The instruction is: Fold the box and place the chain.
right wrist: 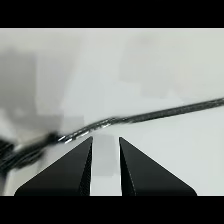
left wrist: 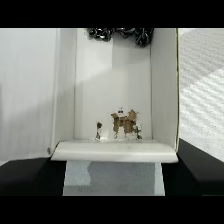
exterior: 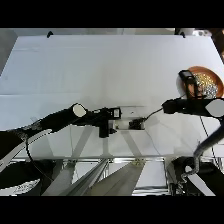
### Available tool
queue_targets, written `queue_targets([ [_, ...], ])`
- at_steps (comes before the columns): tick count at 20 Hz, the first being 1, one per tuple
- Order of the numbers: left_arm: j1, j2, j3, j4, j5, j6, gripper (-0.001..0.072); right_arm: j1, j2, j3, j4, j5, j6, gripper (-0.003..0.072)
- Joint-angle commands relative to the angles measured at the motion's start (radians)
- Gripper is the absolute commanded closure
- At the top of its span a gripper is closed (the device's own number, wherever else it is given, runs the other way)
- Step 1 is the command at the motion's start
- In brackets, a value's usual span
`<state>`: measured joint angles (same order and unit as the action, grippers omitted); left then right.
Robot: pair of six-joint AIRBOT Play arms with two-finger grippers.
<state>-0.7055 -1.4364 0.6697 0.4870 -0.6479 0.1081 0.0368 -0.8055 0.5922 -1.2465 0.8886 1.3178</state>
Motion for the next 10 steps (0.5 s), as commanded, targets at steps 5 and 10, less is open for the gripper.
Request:
queue_targets([
  [5, 0.0, 0.0, 0.0, 0.0, 0.0, 0.0, 0.0576, -0.227, -0.106, 0.001, -0.082, -0.217, 0.127, 0.0398],
  [10, 0.0, 0.0, 0.0, 0.0, 0.0, 0.0, 0.0576, -0.276, -0.243, 0.001, -0.081, -0.332, 0.155, 0.0356],
])
